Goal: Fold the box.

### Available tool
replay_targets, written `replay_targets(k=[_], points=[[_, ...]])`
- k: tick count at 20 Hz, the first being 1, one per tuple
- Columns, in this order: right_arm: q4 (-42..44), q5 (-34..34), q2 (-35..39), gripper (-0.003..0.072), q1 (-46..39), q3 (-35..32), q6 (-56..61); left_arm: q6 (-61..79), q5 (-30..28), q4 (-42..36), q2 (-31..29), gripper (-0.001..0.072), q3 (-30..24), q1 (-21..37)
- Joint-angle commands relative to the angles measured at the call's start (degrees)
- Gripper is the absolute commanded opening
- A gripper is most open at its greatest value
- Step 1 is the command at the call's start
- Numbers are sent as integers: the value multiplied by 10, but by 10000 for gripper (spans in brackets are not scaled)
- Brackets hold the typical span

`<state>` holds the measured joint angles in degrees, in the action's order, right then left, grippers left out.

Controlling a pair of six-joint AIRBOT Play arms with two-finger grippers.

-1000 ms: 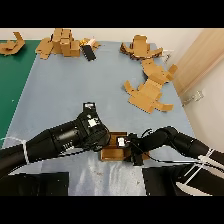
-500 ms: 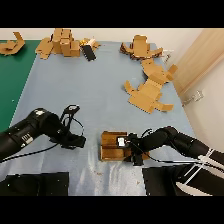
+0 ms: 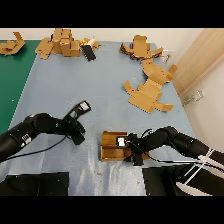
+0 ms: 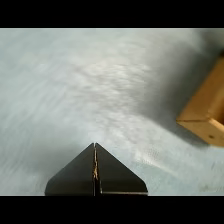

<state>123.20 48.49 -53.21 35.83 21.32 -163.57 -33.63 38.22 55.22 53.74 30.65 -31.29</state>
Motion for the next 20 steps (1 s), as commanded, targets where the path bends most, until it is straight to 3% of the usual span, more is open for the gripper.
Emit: replay_targets(k=[1, 3, 4, 5, 6, 8, 20], points=[[0, -1, 0, 449, 0, 0, 0, 139, -51, -10, -9, 14, -48, -98], [0, 0, 0, 449, 0, 0, 0, 176, -45, -10, -13, 17, -63, -135], [0, 0, 0, 449, 0, 0, 0, 176, -47, -13, -13, 139, -63, -146], [0, 0, 0, 449, 0, 0, 0, 175, -48, -31, -12, 669, -63, -156], [0, -1, 0, 449, 0, 0, 0, 172, -48, -58, -10, 710, -63, -159], [0, -1, 0, 449, 0, 0, 0, 177, -49, -97, -1, 713, -63, -163], [0, -1, 0, 449, 0, 0, 0, 206, -47, -116, 9, 713, -58, -191]])
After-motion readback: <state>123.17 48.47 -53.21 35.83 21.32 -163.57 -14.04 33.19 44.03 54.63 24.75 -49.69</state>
